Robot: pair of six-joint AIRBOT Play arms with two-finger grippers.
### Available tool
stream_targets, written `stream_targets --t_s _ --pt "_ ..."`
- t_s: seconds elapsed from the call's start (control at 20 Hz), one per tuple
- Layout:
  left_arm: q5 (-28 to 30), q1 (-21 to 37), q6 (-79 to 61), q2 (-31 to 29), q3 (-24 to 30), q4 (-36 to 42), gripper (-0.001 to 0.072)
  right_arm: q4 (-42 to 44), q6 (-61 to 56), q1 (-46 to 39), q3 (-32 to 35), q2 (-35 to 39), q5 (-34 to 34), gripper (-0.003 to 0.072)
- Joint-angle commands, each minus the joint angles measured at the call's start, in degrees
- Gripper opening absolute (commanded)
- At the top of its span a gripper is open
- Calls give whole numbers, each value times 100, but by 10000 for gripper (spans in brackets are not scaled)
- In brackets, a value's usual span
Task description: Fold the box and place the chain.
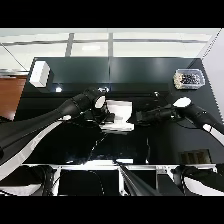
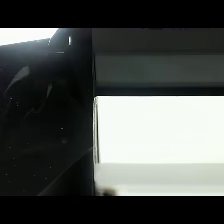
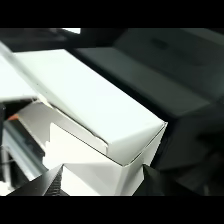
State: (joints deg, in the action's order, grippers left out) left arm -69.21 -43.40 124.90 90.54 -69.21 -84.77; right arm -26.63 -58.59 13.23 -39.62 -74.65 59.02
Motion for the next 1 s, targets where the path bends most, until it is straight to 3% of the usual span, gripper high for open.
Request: stream_targets --t_s 0.0,0.35,0.6,0.7,0.8,0.95 --pt "4 2 -2 4 -7 0 28 -1132 -1587 575 -433 0 -426 527" --pt "17 2 -2 4 -7 2 28 -3733 -4494 1805 -1128 -9 -903 526" --pt "15 2 -2 4 -7 2 28 -4948 -6046 2430 -1438 -232 -868 526" --pt "15 4 -2 4 -7 0 28 -5300 -6555 2549 -1576 -313 -601 525" --pt "13 4 -2 4 -7 -2 28 -5370 -6585 2594 -1762 -413 -201 466" --pt "11 4 -2 4 -7 -2 28 -5407 -6828 2594 -1917 -468 22 466"
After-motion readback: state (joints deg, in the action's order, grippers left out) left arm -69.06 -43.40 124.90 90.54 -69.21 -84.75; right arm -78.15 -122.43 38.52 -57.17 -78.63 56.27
